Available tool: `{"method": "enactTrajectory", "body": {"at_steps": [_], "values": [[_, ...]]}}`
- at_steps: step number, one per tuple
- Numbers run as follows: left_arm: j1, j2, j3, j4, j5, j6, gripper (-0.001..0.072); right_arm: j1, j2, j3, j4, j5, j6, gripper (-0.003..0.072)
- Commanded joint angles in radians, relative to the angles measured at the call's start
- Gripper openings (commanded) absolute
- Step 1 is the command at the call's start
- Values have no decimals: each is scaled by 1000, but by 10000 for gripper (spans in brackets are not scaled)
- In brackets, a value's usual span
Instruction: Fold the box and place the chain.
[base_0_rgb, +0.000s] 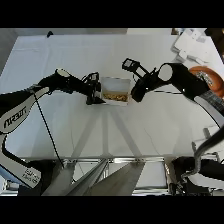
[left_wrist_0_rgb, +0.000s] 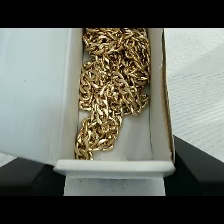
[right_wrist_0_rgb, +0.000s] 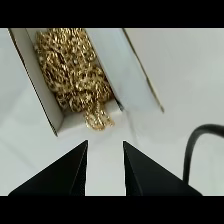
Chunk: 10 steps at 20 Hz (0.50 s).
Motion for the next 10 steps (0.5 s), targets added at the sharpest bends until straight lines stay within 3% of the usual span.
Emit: {"method": "enactTrajectory", "body": {"at_steps": [1,3,5,10], "values": [[0,0,0,0,0,0,437,-54,-2,-23,19,40,-188,253],[0,0,0,0,0,0,437,-102,-13,-61,97,34,-312,255],[0,0,0,0,0,0,437,-142,-39,-87,179,25,-463,328],[0,0,0,0,0,0,437,-187,-146,-92,412,-66,-748,328]]}}
